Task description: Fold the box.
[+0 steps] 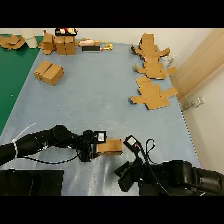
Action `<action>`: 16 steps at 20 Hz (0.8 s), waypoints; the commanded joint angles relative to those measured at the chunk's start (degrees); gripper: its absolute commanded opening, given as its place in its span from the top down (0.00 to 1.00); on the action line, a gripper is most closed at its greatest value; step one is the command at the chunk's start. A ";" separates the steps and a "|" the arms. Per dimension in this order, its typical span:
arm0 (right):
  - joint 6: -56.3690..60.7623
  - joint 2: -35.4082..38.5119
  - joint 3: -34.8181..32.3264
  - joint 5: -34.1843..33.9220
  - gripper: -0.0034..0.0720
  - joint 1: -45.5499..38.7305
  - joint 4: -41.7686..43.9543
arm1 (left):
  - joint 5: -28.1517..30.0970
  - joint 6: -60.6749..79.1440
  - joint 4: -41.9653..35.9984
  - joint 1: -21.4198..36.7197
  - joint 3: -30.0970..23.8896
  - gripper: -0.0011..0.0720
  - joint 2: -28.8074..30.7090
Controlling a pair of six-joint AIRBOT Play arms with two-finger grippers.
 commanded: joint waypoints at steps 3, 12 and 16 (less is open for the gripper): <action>28.06 -0.96 -13.68 49.62 0.95 -9.09 2.58 | 0.02 0.00 0.00 0.02 0.00 0.49 0.00; 27.87 -3.93 -15.63 52.13 0.95 -13.03 2.47 | 0.00 0.00 0.00 0.02 0.00 0.49 0.00; 27.98 -3.89 -15.63 48.59 0.95 -12.76 2.45 | 0.00 0.00 0.00 0.02 0.00 0.49 0.00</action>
